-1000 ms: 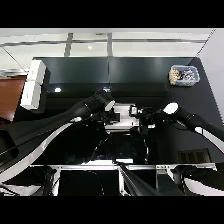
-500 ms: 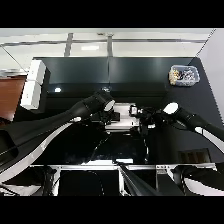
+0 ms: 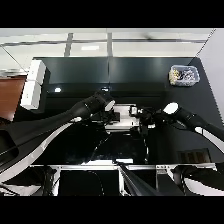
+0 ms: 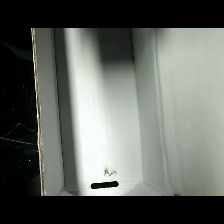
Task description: Fold the box and place the chain.
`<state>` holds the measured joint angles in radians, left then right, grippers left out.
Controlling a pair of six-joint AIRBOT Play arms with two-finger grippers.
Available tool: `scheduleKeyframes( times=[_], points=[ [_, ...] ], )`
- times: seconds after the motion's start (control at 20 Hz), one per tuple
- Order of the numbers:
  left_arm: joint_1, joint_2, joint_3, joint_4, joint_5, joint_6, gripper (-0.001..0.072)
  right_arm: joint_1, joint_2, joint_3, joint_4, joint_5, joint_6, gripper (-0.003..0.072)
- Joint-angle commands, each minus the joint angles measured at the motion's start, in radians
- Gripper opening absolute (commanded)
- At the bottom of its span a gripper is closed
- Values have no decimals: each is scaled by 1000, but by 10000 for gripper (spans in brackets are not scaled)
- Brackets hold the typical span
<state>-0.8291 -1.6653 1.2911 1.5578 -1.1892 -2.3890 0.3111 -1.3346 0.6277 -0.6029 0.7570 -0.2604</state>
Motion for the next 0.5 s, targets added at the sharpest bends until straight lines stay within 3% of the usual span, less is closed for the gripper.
scheduleKeyframes(
  times=[0.0, 0.25, 0.3, 0.4, 0.45],
  points=[
    [0, 0, 1, 2, -1, -2, 314, 1, 0, -1, 0, 0, 0, 476],
    [0, 0, 1, 10, -2, -2, 313, 1, 0, -1, 0, 0, 0, 476],
    [0, 0, 1, 9, -2, -2, 285, 1, 0, -1, 0, 0, 0, 476],
    [0, 0, 1, 8, -1, -1, 23, 1, 0, -1, 0, 0, 0, 476],
    [0, 0, 1, 8, -1, -1, 28, 1, 0, -1, 0, 0, 0, 476]
  ],
)
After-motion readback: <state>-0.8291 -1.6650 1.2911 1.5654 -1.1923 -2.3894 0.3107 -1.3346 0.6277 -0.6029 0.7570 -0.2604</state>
